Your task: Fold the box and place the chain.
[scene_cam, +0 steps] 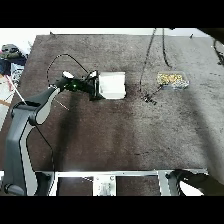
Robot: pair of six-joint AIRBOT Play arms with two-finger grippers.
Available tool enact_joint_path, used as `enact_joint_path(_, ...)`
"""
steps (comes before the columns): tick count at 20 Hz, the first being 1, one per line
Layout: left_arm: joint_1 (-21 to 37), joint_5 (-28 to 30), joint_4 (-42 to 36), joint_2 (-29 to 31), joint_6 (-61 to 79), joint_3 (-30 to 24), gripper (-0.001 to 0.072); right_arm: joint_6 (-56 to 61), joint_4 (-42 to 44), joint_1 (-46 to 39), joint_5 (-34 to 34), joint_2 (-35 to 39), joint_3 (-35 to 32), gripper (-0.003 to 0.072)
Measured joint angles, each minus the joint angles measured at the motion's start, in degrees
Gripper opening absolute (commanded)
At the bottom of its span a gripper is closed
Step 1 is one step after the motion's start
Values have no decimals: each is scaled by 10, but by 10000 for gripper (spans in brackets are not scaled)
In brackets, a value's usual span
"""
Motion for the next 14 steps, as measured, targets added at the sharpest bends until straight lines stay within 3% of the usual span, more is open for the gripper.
enact_joint_path(14, 0, 0, 0, 0, 0, 0, 469, -2, 0, 102, -13, -116, 0, 13)
